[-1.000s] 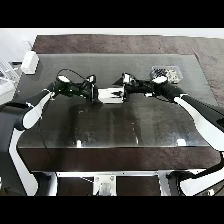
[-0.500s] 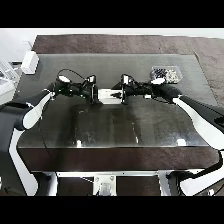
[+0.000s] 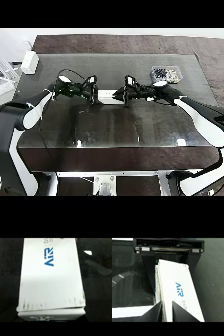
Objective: Fold the box and place the chain.
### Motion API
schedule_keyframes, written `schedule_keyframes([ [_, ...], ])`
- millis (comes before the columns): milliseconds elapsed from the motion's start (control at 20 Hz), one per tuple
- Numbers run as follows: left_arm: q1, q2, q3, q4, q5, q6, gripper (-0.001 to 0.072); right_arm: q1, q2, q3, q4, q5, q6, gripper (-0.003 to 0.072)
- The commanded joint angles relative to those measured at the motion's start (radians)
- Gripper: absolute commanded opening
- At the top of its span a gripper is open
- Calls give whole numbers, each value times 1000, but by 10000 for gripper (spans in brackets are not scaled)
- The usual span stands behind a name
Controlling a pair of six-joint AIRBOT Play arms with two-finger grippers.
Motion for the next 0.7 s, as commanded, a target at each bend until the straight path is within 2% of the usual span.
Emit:
schedule_keyframes([
  [0, 1, 0, 1, -1, 5, -2, 408, -3, -14, -1, -6, 9, 32, 151],
  [350, 1, 0, 1, -1, 5, -2, 408, -3, -15, 8, -45, 9, 189, 136],
  [550, 1, 0, 1, -1, 5, -2, 408, -4, -15, 24, -122, 9, 331, 100],
  [600, 1, 0, 1, -1, 5, -2, 408, -4, -15, 32, -145, 9, 363, 50],
  [650, 1, 0, 1, -1, 5, -2, 408, -4, -15, 38, -154, 10, 371, 50],
])
